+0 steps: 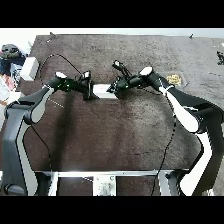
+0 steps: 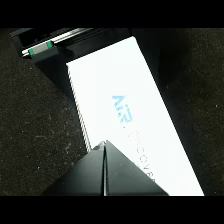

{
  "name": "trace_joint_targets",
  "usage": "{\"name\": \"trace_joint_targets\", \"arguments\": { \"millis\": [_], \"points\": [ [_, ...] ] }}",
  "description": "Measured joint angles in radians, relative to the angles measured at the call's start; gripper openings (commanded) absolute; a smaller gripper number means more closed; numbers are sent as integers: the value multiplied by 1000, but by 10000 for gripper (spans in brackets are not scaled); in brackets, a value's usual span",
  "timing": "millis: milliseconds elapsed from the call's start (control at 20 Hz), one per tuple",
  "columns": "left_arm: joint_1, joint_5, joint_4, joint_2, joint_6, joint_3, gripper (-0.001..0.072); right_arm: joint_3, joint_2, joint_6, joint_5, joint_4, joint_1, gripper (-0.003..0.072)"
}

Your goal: Fold the box and place the chain.

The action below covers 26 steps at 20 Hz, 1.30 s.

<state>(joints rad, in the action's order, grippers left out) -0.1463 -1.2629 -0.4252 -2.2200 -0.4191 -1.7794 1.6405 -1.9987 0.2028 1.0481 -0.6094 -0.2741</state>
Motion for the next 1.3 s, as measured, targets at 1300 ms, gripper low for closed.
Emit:
{"name": "trace_joint_targets", "arguments": {
  "millis": [1300],
  "points": [
    [-1, -2, 3, 0, -1, 0, 233, -988, 1263, 273, -599, -29, 117, 12]
  ]
}}
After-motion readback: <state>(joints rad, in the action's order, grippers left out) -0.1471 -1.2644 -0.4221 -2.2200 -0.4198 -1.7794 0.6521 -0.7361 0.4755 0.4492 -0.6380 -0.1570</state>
